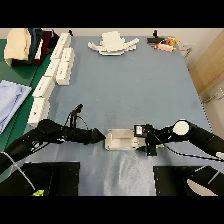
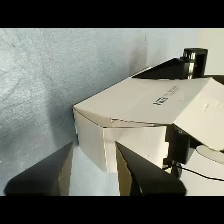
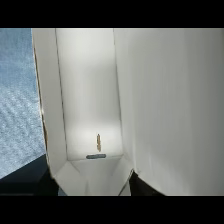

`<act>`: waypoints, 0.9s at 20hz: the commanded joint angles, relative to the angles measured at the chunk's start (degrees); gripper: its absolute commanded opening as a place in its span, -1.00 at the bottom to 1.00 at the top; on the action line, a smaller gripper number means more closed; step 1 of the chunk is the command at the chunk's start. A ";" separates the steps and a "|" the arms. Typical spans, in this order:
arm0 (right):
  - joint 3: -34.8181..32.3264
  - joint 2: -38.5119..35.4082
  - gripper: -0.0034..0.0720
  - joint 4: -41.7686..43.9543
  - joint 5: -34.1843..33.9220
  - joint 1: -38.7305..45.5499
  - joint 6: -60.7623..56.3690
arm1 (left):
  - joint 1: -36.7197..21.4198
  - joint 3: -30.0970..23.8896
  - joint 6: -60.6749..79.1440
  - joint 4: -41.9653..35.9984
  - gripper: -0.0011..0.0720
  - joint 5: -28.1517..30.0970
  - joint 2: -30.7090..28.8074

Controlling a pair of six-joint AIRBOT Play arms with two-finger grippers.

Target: Fold the box.

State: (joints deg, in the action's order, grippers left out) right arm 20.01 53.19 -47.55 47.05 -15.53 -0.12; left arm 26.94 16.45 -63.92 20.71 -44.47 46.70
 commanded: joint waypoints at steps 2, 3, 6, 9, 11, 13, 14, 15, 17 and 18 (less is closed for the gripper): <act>0.04 -0.04 0.43 0.00 0.02 -0.02 -0.02 | 3.15 0.87 -0.28 -0.52 0.12 2.91 0.02; 0.04 -0.04 0.43 0.00 0.02 -0.02 -0.02 | 4.98 1.40 -1.77 -0.02 0.12 5.33 0.04; 0.04 -0.04 0.43 0.00 0.02 -0.02 -0.02 | 10.67 4.02 -9.55 5.60 0.12 10.05 1.49; 0.04 -0.04 0.43 0.00 0.02 -0.02 -0.02 | 15.52 8.09 -21.90 18.05 0.12 9.99 6.12; 0.04 -0.04 0.43 0.00 0.02 -0.02 -0.02 | 18.14 10.86 -32.24 27.17 0.12 9.42 9.03; 0.04 -0.04 0.43 0.00 0.02 -0.02 -0.02 | 20.44 13.51 -40.02 33.48 0.12 8.79 11.15; 0.04 -0.04 0.43 0.00 0.02 -0.02 -0.02 | 21.44 14.88 -42.91 35.89 0.12 8.28 12.07; 0.04 -0.04 0.43 0.00 0.02 -0.02 -0.02 | 22.58 16.46 -45.64 38.32 0.12 7.72 13.11; 0.04 -0.04 0.43 0.00 0.02 -0.02 -0.02 | 24.79 19.47 -51.23 43.17 0.12 6.16 15.30; 0.04 -0.04 0.43 0.00 0.02 -0.02 -0.02 | 25.73 20.74 -54.18 45.68 0.12 5.11 16.37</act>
State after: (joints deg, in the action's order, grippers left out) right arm 20.01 53.19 -47.55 47.05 -15.53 -0.14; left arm 49.69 33.36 -107.09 56.86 -37.23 60.12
